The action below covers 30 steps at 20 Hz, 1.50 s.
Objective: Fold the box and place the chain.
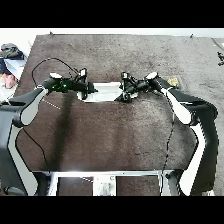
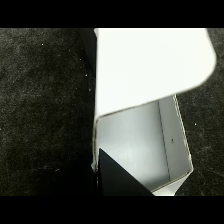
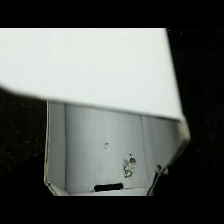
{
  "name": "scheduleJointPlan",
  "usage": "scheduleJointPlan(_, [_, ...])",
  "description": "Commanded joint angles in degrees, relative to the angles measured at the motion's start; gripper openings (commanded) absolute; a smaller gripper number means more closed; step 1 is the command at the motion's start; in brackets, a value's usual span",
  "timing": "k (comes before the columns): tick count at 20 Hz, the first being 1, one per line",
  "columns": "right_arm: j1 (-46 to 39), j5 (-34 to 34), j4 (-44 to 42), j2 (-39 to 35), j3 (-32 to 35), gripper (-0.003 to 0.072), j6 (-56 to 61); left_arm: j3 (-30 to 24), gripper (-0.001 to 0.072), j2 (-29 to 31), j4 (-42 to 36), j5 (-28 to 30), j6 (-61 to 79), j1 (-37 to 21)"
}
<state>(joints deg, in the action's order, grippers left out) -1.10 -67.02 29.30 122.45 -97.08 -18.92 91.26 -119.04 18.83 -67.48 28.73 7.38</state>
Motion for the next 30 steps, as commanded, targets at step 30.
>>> scheduleJointPlan(30, [0.1, -3.2, 0.9, 0.5, -1.6, 0.0379, -3.4, 0.0, 0.0014, 0.0, 0.0, -0.5, -0.2, 0.0])
